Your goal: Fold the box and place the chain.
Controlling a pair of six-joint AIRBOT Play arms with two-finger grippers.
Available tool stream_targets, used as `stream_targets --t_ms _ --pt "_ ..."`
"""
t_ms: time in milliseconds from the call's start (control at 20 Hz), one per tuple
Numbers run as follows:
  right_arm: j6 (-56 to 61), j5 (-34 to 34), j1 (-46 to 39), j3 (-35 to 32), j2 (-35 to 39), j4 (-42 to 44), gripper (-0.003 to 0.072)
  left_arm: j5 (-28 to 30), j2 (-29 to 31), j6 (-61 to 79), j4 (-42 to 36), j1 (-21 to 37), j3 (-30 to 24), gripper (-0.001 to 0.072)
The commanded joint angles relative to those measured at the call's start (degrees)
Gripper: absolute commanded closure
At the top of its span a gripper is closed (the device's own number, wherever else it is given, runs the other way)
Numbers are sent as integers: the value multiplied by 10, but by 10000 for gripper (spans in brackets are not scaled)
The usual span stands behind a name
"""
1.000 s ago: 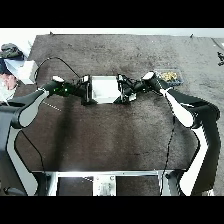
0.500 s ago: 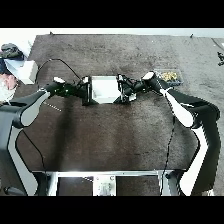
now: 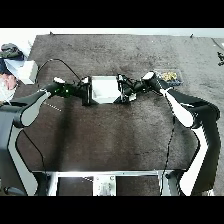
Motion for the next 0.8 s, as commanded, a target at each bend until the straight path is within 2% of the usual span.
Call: stream_targets --t_ms 0,100,150,200,750 --pt "0 0 0 0 0 0 283 -4 0 4 -7 0 1 6" --pt "0 0 0 0 0 0 283 -4 0 4 -7 0 1 6" --pt "0 0 0 0 0 0 284 -5 0 4 -4 0 1 65" --pt "0 0 0 0 0 0 283 -7 0 3 2 0 1 77" --pt "0 0 0 0 0 0 283 -6 0 3 14 0 1 77"
